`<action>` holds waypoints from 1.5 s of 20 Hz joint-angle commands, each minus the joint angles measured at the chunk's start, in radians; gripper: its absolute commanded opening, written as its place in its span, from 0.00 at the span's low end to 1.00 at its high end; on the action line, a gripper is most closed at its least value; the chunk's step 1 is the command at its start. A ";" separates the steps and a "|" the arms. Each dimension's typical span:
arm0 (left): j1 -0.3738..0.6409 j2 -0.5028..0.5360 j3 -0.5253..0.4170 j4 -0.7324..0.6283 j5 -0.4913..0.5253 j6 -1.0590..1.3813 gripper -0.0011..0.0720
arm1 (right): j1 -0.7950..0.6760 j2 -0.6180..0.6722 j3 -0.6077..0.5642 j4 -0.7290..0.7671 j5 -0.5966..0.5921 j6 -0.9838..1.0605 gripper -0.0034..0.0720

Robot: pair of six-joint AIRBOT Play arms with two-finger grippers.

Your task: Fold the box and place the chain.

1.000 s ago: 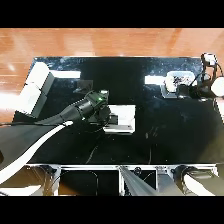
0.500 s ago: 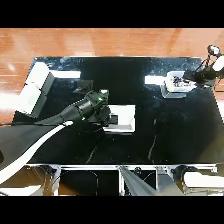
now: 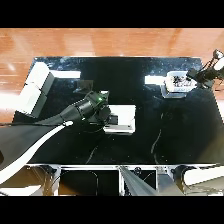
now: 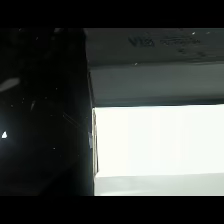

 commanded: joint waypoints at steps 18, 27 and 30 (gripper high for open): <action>-0.002 -0.001 0.000 -0.004 -0.018 0.000 0.04 | -0.015 -0.159 0.122 0.035 -0.064 -0.005 0.70; -0.002 -0.001 0.000 -0.004 -0.035 0.000 0.04 | -0.015 -0.155 0.122 0.150 -0.058 -0.046 0.08; -0.002 -0.001 0.000 -0.004 -0.037 0.000 0.04 | -0.015 -0.121 0.122 0.138 -0.025 -0.075 0.08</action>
